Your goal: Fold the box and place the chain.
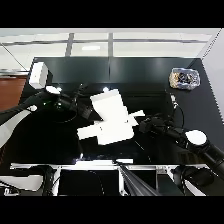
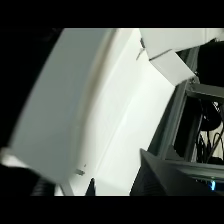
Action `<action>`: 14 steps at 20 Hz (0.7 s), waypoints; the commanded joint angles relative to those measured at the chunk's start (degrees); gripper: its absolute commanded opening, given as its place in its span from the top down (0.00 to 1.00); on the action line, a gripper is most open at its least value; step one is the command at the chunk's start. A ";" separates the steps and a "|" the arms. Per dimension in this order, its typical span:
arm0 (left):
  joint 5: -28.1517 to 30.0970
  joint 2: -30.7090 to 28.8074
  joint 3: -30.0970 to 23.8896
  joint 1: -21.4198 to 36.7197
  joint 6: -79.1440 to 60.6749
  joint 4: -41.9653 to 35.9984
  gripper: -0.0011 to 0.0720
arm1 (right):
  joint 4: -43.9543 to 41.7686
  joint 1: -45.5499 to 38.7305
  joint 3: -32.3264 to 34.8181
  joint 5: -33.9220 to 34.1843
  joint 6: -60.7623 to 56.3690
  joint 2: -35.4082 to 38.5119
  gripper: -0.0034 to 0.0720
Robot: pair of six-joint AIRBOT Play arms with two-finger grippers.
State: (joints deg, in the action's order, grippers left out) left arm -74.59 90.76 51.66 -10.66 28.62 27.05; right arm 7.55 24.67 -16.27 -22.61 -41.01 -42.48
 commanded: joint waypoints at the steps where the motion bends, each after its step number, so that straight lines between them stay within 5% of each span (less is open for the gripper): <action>1: -4.00 0.35 0.24 0.09 -3.80 -0.37 0.35 | -0.02 0.04 0.02 -0.39 -0.81 0.04 0.93; 4: -2.67 0.35 0.26 0.02 -4.83 -0.17 0.35 | 0.07 0.04 0.02 -0.85 -0.81 0.04 0.93; 6: -2.34 0.35 0.50 -0.31 -4.87 -0.22 0.63 | 0.07 0.04 0.02 -1.42 -0.81 0.04 0.93; 7: -2.45 0.35 0.59 -0.28 -4.87 -0.07 0.66 | 0.07 0.04 0.02 -1.38 -0.81 0.04 0.93; 14: -4.79 0.33 1.11 -0.28 -6.05 5.29 0.66 | 0.22 0.04 0.02 -1.38 -0.79 0.04 0.93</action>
State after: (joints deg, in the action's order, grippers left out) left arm -77.67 91.07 52.42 -10.90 23.24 29.21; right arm 7.77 24.67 -16.27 -23.90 -41.82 -42.48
